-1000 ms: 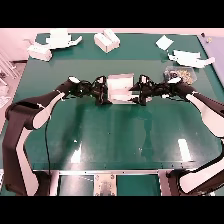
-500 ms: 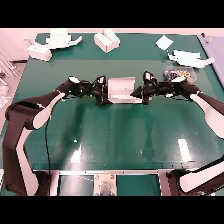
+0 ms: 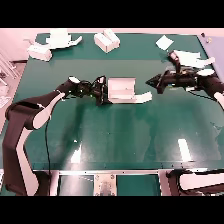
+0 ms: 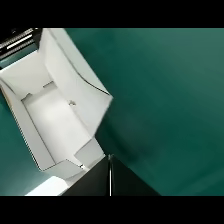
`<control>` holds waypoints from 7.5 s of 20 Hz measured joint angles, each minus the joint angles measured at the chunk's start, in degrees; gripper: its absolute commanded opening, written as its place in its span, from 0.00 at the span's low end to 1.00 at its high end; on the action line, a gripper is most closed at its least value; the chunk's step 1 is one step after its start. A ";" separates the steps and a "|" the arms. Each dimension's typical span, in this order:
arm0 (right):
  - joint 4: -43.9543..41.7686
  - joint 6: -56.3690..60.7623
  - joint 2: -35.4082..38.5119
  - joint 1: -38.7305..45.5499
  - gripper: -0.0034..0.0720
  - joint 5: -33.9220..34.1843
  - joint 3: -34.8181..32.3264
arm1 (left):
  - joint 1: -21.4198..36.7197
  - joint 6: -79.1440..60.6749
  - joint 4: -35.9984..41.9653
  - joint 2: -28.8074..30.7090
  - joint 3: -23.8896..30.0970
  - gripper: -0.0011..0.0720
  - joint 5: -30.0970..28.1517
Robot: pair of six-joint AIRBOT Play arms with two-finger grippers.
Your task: Fold the box and place the chain.
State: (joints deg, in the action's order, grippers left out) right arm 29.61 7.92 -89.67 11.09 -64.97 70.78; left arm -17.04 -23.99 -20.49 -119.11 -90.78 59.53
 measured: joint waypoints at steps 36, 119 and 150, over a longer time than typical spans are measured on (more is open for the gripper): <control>12.13 48.98 -12.00 -8.15 0.44 -8.11 11.15 | 0.00 -0.02 -0.04 0.00 0.00 0.76 -0.13; 50.88 93.90 -21.73 -30.40 0.73 -11.52 26.29 | 0.00 -0.13 -0.22 0.02 0.02 0.76 0.66; 55.71 96.87 -24.17 -33.00 0.06 -15.28 33.27 | 0.11 0.04 -0.24 0.04 0.02 0.76 0.28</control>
State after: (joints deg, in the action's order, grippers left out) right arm 85.32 104.79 -113.84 -21.91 -80.25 104.05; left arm -16.93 -23.94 -20.73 -119.07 -90.76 59.81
